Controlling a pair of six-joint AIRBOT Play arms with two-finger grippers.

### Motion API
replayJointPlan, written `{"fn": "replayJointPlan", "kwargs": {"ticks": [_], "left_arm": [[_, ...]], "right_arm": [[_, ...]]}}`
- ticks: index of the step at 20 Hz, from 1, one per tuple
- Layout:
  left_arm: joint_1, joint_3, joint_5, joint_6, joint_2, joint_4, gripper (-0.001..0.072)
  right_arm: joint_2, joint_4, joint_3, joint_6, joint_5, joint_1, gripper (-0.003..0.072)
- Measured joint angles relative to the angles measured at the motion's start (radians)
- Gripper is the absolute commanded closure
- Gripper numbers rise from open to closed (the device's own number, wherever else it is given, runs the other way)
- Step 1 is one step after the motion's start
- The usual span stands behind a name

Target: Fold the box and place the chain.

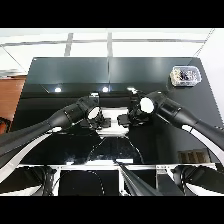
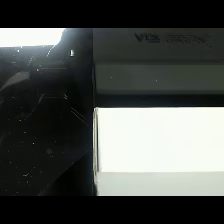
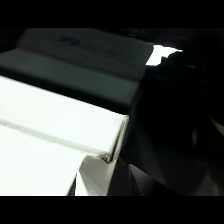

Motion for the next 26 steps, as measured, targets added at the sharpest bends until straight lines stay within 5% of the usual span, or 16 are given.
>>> {"fn": "replayJointPlan", "kwargs": {"ticks": [6, 21, 22, 23, 24, 25, 26], "left_arm": [[0.000, 0.000, -0.002, 0.000, 0.000, 0.000, 0.0680], [0.000, 0.000, -0.001, 0.000, 0.000, 0.000, 0.0680], [0.000, 0.000, -0.001, 0.000, 0.000, 0.000, 0.0680], [0.000, 0.000, -0.001, 0.000, 0.000, 0.000, 0.0680], [0.000, 0.000, 0.000, 0.000, 0.000, 0.000, 0.0680], [0.000, 0.000, 0.000, 0.000, 0.000, 0.000, 0.0680], [0.000, 0.000, -0.003, 0.000, 0.000, 0.001, 0.0680]], "right_arm": [[-0.073, -0.116, 0.076, 0.158, 0.042, 0.071, 0.0321], [-0.123, -0.142, 0.091, 0.288, 0.065, 0.088, 0.0322], [-0.126, -0.142, 0.091, 0.289, 0.065, 0.088, 0.0353], [-0.129, -0.142, 0.091, 0.291, 0.067, 0.089, 0.0495], [-0.133, -0.139, 0.090, 0.291, 0.067, 0.089, 0.0523], [-0.135, -0.137, 0.090, 0.292, 0.066, 0.089, 0.0659], [-0.137, -0.137, 0.090, 0.292, 0.064, 0.089, 0.0672]]}}
